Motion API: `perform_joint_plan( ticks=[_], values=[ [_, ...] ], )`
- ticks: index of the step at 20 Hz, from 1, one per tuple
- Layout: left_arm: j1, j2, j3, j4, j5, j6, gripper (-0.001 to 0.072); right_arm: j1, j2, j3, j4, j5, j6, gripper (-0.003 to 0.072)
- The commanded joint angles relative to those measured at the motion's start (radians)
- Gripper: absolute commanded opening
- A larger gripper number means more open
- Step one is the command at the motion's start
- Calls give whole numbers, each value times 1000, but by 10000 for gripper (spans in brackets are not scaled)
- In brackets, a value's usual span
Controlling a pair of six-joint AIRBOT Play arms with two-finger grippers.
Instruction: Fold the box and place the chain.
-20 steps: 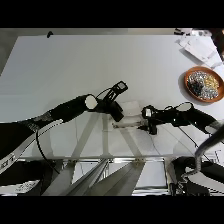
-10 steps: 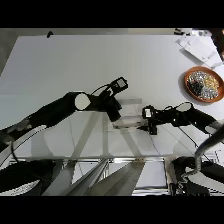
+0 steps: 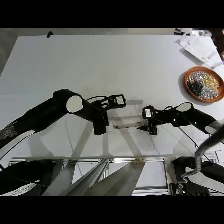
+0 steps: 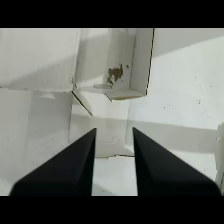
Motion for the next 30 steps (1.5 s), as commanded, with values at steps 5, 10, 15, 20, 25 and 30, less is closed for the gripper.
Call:
perform_joint_plan(
  ticks=[5,10,15,20,25,30],
  values=[
    [-7,-95,-16,74,-2,111,297,-1,1,0,1,0,0,443],
    [-17,-139,-37,23,185,290,415,-1,1,0,1,0,0,443],
    [-17,-140,-44,-13,158,295,321,-1,1,0,1,0,0,443],
    [-18,-164,-48,-102,174,372,313,-1,1,0,1,0,0,443],
    [-39,-169,-48,-119,281,385,251,-1,1,0,1,0,0,443],
    [-55,-177,-48,-140,299,389,137,-1,1,0,1,0,0,443]
  ],
)
